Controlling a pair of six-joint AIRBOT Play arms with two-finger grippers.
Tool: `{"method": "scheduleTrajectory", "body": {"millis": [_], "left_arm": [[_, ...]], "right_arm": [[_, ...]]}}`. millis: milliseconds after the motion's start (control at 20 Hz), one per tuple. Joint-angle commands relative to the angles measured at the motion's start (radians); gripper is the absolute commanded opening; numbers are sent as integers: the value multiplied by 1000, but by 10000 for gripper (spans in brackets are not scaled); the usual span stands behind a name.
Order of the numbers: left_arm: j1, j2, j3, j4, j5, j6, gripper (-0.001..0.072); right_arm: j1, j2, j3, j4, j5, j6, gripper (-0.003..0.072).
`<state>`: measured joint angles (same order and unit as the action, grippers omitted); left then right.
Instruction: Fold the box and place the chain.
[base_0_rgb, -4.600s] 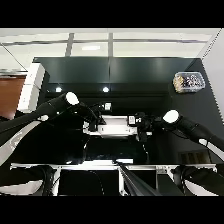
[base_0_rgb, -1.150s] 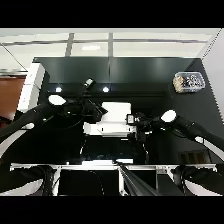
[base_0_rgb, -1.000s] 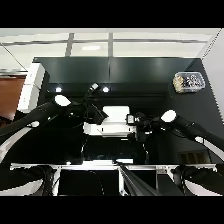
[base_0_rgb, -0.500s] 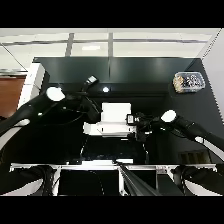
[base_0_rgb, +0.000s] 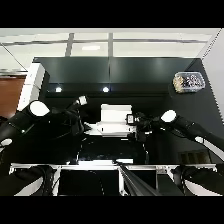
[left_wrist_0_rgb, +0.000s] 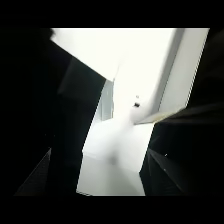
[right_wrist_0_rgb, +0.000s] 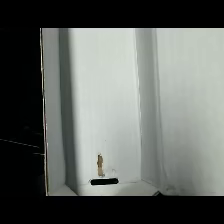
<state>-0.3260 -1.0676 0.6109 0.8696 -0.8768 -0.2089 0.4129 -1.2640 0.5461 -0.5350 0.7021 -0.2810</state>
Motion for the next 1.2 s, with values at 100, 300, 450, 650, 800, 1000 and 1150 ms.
{"method": "scheduleTrajectory", "body": {"millis": [100,300,450,650,800,1000,1150], "left_arm": [[-109,-39,-5,71,106,117,711],[-148,-124,37,-22,37,180,687],[-162,-151,39,-37,23,180,528],[-175,-155,39,-90,13,180,228],[-192,-158,39,-70,25,180,172],[-208,-159,39,-57,64,178,172],[-208,-159,39,-60,64,178,173]], "right_arm": [[1,0,0,0,1,0,445],[1,0,0,0,1,0,444],[1,0,0,0,1,0,444],[1,0,0,0,1,0,444],[1,0,0,0,1,0,445],[1,0,0,0,1,0,445],[1,0,0,0,1,0,445]]}}
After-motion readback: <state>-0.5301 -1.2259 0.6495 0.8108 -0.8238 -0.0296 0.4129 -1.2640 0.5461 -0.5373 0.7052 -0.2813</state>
